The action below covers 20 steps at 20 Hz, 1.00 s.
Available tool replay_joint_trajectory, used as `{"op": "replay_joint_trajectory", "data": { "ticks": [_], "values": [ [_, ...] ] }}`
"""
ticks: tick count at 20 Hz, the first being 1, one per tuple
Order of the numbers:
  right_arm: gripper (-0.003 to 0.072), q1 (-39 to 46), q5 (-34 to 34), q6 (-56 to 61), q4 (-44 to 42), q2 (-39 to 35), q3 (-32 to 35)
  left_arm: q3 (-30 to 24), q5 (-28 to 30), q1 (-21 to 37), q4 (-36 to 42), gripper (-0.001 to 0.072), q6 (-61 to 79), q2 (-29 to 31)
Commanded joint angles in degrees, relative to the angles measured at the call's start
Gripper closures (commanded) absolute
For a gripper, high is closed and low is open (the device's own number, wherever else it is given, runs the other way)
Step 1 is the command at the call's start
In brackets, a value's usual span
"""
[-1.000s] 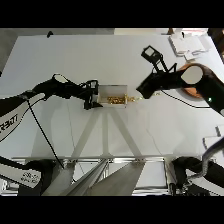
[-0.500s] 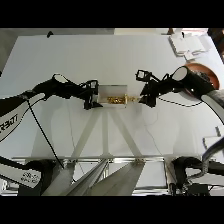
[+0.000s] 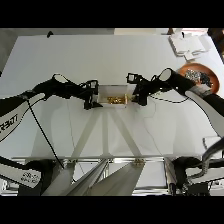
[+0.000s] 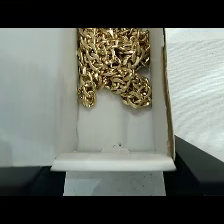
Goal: Fold the box and place the chain.
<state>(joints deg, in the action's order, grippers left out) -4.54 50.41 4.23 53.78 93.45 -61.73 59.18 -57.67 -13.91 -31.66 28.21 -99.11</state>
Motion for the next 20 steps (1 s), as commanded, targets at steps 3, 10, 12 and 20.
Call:
{"op": "replay_joint_trajectory", "data": {
  "ticks": [3,10,12,20],
  "values": [
    [0.0563,-0.9,1.3,0.5,3.9,2.2,-0.5,0.0,0.0,0.0,0.0,0.0374,0.0,0.0],
    [0.0675,-2.1,2.9,10.6,10.6,0.3,-0.5,0.0,0.0,0.0,0.0,0.0374,0.0,0.0],
    [0.0676,-2.7,2.9,13.2,10.6,-2.1,-0.5,0.0,0.0,0.0,0.0,0.0374,0.0,0.0],
    [0.0676,-6.3,-0.1,24.8,10.2,-15.1,-0.7,0.0,0.0,0.0,0.0,0.0374,0.0,0.0]
  ]
}}
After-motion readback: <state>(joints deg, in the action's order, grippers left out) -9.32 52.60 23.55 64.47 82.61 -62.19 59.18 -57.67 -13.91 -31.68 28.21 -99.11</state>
